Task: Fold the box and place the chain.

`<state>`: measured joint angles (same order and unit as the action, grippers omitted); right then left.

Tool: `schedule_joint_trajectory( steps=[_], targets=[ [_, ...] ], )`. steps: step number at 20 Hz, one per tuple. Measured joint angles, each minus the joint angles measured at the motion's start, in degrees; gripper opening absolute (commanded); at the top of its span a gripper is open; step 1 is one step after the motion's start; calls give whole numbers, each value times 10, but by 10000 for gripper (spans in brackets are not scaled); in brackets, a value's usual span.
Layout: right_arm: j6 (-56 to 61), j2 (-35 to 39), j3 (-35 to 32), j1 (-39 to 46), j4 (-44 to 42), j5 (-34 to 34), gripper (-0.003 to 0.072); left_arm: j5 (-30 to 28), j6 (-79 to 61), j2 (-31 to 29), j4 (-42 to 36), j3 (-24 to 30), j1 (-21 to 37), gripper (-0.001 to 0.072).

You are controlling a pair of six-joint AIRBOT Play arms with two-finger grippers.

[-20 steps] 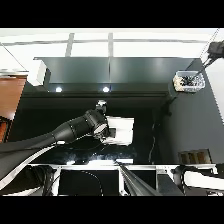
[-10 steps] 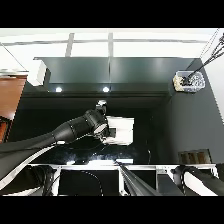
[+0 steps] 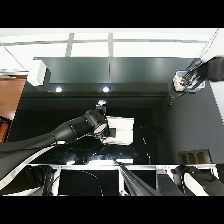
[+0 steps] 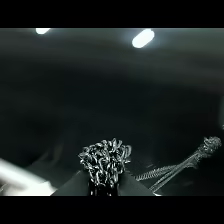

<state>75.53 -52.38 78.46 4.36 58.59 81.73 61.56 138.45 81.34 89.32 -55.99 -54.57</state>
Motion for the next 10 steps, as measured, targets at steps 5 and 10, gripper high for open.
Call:
schedule_joint_trajectory(
  steps=[5,10],
  targets=[
    [-17,7,-83,-26,-58,13,9,0,0,0,0,0,0,27],
    [-23,10,-131,-33,-72,30,9,0,0,0,0,0,0,27]
  ],
)
